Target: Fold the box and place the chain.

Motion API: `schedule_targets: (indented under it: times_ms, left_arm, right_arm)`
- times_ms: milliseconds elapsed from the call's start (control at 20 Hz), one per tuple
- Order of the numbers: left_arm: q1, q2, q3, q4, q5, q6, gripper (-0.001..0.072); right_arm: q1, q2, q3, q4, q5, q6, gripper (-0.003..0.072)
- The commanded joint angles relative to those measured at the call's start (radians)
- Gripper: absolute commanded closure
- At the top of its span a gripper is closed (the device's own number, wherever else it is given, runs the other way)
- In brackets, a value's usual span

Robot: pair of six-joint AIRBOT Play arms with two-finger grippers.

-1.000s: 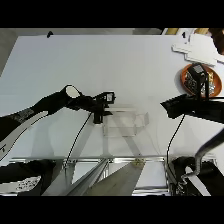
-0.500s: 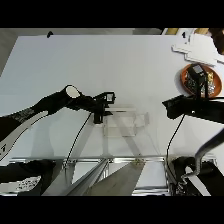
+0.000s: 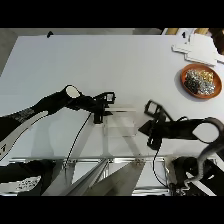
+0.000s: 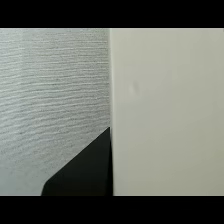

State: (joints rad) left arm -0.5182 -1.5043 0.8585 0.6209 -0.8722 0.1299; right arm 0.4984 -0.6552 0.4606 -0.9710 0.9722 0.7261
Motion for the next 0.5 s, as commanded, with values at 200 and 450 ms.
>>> schedule_targets:
  times_ms: [200,450]
  left_arm:
    - [-0.001,-0.001,0.0,0.0,0.001,0.0,0.0698]
    - [-0.001,-0.001,0.0,0.0,0.0,0.0,0.0698]
  right_arm:
    - [0.214,-0.074,-0.089,-0.172,-0.215,-0.29,0.0516]
    - [0.29,-0.1,-0.15,-0.234,-0.441,-0.293,0.0334]
